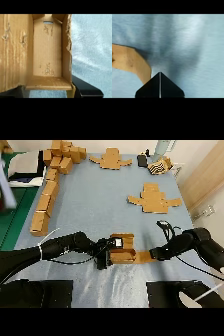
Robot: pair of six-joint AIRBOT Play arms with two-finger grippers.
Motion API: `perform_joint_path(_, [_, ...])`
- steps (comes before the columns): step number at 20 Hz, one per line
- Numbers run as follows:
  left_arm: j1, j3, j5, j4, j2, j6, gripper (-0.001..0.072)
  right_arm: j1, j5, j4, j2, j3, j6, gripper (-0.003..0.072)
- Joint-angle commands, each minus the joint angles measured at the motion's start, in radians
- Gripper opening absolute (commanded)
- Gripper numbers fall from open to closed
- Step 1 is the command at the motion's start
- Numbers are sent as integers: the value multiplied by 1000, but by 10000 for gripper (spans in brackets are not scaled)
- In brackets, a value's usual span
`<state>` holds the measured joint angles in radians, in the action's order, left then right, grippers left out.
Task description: Fold the box.
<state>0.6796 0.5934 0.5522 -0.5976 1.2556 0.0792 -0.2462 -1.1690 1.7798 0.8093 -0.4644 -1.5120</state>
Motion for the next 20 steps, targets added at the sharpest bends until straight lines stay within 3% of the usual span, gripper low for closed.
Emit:
perform_joint_path(1, [0,0,0,0,0,0,518,8,9,179,36,8,-68,5])
perform_joint_path(5, [0,0,-1,0,0,0,518,1,5,177,-25,8,-79,5])
perform_joint_path(11, [0,0,-1,0,0,0,518,1,70,180,29,41,-85,5])
perform_joint_path(20, [0,0,-1,0,0,0,517,1,96,317,41,41,-176,5])
